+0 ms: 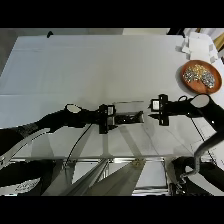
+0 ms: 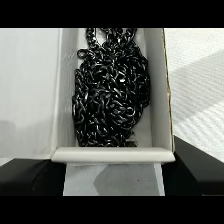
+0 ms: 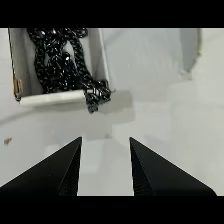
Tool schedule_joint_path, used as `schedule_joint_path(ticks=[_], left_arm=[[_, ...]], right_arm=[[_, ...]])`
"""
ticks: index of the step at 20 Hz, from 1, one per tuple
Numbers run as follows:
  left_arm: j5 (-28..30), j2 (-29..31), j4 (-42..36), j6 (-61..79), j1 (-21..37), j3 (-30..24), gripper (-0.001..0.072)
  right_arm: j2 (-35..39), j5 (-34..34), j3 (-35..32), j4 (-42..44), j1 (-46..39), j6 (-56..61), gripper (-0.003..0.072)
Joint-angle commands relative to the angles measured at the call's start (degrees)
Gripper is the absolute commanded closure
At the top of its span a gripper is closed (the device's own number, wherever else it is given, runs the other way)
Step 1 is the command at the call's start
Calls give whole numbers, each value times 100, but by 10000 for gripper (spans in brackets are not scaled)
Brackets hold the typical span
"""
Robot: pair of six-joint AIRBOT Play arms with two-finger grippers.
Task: Fold the box and place the chain.
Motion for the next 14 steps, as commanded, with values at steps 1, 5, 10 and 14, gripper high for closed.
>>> schedule_joint_path(ticks=[1, 5, 10, 14], left_arm=[[2, 2, 0, 0, 4, 4, 575], [2, 2, 0, 0, 4, 4, 575], [2, 4, 0, 0, 4, 4, 575], [2, 2, 0, 0, 4, 4, 575]], right_arm=[[-424, -291, 0, 310, 197, -699, 352], [-483, -455, 0, 378, 199, -697, 353], [-483, -249, 0, 610, 210, -697, 359], [-483, -205, 0, 345, 378, -688, 449]])
